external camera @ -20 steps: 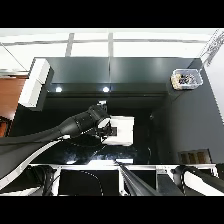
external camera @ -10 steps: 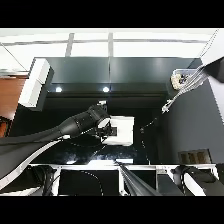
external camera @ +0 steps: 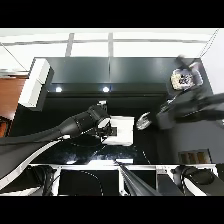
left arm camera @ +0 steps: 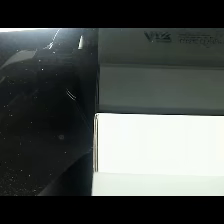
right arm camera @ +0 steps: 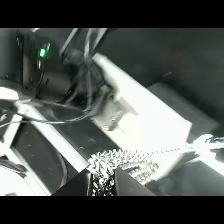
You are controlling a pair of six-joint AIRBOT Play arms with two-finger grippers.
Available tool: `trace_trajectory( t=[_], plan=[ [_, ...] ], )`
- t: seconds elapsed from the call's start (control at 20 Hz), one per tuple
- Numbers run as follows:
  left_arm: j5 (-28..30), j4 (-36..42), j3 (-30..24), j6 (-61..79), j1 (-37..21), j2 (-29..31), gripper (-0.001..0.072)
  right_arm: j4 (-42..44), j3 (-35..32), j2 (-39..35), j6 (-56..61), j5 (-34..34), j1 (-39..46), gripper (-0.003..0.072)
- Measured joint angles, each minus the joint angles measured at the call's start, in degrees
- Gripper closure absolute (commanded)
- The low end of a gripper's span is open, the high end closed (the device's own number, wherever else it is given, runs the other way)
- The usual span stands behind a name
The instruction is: Fold the box and place the chain.
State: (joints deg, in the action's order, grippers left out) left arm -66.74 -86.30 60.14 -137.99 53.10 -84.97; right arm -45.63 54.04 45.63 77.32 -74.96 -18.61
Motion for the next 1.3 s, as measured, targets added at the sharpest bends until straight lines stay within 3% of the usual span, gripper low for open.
trace_trajectory(
  t=[0.25,0.5,0.6,0.8,1.0,1.05,1.1,1.3],
  plan=[
    [0.0,0.0,0.0,0.0,0.0,0.0,0.0677,3.9,-10.3,3.7,0.0,13.6,-7.8,0.0677],
    [0.0,-0.1,0.0,0.0,0.0,0.0,0.0678,4.8,-12.8,9.2,0.3,18.5,-9.9,0.0661],
    [0.1,-0.2,0.0,0.0,0.0,0.0,0.0678,4.8,-13.1,10.5,0.3,19.2,-10.1,0.0247],
    [0.1,-0.2,0.0,0.0,0.0,0.0,0.0677,3.2,-11.6,10.3,-0.6,14.5,-4.3,0.0241],
    [0.1,-0.2,0.0,0.0,0.0,0.0,0.0678,-7.3,-10.1,6.3,-0.8,9.3,11.5,0.024],
    [0.1,-0.2,0.0,0.0,0.0,0.0,0.0677,-11.5,-10.2,5.7,0.1,10.0,15.4,0.007],
    [0.1,-0.2,0.0,0.0,0.0,0.0,0.0677,-16.5,-10.6,5.5,1.8,12.0,19.3,-0.0034],
    [0.1,-0.2,0.0,0.0,0.0,0.0,0.0677,-29.2,-11.8,9.4,6.4,23.9,30.0,-0.0034]
  ],
)
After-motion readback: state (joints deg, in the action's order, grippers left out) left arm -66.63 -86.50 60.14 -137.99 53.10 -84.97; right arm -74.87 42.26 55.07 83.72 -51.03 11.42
